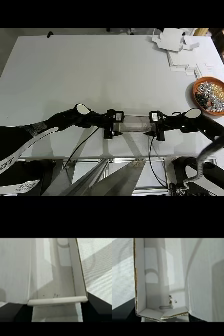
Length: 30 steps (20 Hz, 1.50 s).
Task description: Fold the box and place the chain.
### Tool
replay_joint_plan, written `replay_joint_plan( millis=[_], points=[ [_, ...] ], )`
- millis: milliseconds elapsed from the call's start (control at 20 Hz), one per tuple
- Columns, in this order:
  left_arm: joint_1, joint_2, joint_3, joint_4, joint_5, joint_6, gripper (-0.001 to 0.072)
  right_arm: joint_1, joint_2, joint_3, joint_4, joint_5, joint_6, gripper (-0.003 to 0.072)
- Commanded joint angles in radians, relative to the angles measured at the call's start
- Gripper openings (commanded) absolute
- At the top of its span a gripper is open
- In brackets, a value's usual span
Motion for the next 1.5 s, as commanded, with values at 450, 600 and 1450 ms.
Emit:
replay_joint_plan(
  millis=[450,600,1450],
  points=[
    [-0.001,0.000,-0.001,0.000,-0.002,0.000,0.0218,-0.001,0.005,0.000,-0.024,0.000,0.022,0.0597],
    [-0.001,0.000,-0.001,0.000,-0.001,0.000,0.0218,-0.001,0.048,0.000,-0.085,-0.009,0.103,0.0662],
    [-0.001,0.000,-0.001,0.000,-0.002,0.000,0.0218,0.000,0.465,0.000,-0.415,0.190,0.555,0.0432]
  ],
)
